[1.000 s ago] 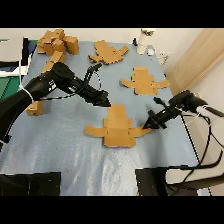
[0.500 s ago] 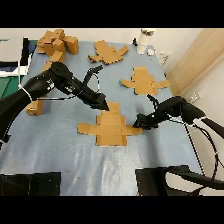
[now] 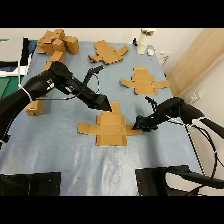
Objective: Fold the box.
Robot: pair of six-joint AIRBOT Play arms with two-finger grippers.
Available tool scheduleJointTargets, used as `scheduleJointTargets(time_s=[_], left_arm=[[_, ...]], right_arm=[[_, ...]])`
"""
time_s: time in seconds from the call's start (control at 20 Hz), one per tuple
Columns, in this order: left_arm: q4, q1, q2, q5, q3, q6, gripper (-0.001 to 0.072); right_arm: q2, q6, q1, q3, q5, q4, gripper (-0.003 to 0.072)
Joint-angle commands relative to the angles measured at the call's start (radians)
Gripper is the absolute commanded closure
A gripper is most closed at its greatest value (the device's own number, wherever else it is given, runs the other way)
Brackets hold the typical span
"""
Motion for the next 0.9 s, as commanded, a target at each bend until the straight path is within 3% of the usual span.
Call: scheduleJointTargets(time_s=[0.0,0.2,0.3,0.5,0.6,0.85], left_arm=[[0.0,0.0,0.0,-0.007,0.001,0.005,0.0188],[-0.007,0.005,0.0,-0.008,0.001,0.005,0.0187],[-0.007,0.028,0.0,-0.008,0.0,0.005,0.0187],[-0.007,0.122,0.0,-0.066,0.0,0.001,0.0187],[-0.007,0.167,0.0,-0.094,-0.001,-0.006,0.0187],[-0.007,0.215,0.0,-0.087,-0.086,0.028,0.0187]], right_arm=[[-0.031,-0.025,0.001,0.0,-0.008,0.032,0.0427],[-0.032,-0.068,0.001,0.0,-0.007,0.065,0.0429],[-0.032,-0.101,0.001,0.0,-0.011,0.086,0.0533],[-0.034,-0.137,0.001,0.0,-0.02,0.124,0.0543],[-0.034,-0.193,0.009,0.0,-0.044,0.161,0.068],[-0.001,-0.314,0.129,-0.003,-0.023,0.198,0.0681]])
